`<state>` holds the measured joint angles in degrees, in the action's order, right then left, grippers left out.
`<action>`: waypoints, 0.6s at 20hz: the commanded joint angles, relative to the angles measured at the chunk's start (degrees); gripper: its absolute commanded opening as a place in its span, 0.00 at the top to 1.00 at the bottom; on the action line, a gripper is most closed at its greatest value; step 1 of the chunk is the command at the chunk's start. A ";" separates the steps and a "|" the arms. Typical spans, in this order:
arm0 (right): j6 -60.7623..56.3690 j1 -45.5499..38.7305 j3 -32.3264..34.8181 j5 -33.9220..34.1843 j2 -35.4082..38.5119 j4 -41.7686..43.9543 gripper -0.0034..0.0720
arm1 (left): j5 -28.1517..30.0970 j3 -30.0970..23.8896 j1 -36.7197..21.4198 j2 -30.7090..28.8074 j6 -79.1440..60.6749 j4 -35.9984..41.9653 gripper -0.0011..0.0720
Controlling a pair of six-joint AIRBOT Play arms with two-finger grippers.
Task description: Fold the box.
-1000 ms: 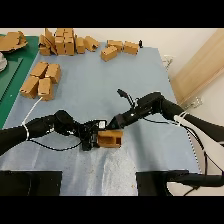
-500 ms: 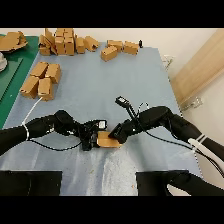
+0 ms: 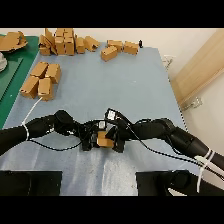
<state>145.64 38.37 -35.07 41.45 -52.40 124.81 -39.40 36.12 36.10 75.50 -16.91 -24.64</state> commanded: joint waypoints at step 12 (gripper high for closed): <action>7.45 1.40 1.46 1.38 1.38 -5.51 0.64 | 0.00 0.07 -0.02 0.00 -0.02 0.00 0.41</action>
